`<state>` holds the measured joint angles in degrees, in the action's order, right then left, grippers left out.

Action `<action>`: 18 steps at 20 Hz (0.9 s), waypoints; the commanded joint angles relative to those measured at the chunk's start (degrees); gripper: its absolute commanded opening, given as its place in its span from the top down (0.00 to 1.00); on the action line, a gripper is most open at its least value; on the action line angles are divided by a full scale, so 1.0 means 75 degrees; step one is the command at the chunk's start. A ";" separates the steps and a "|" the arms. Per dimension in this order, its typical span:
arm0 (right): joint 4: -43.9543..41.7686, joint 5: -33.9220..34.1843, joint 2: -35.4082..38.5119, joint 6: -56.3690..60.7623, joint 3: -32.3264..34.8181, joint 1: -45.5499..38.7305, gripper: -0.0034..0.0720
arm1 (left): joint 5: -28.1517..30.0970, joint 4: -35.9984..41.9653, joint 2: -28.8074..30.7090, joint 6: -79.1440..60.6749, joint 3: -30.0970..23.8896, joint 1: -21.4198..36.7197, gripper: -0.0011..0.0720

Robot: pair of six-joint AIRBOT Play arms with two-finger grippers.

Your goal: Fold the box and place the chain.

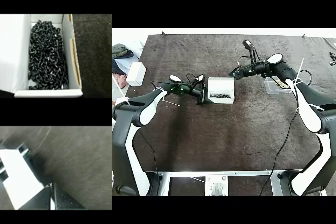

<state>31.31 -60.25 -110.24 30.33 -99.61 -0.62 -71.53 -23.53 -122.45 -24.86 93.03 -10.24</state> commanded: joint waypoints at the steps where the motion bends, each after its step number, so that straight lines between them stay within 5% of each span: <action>1: -0.0041 -0.0982 -0.0082 -0.0466 -0.0058 0.0003 0.81 | 0.0006 0.0000 0.0000 0.0000 0.0000 0.0006 0.43; 7: -0.0003 -0.1740 -0.0082 -0.1192 -0.0058 0.0172 0.81 | 0.0009 0.0000 0.0000 0.0000 0.0000 0.0006 0.43; 15: 0.0536 -0.1122 -0.0082 -0.2253 -0.0058 0.0740 0.81 | 0.0009 0.0000 0.0003 0.0000 -0.0003 0.0006 0.43; 18: 0.0536 -0.1335 -0.0035 -0.2302 -0.0058 0.0734 0.71 | 0.0012 0.0000 0.0003 0.0000 0.0000 0.0006 0.43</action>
<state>34.65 -69.04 -110.74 14.44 -100.01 4.51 -71.48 -23.53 -122.45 -24.86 93.03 -10.24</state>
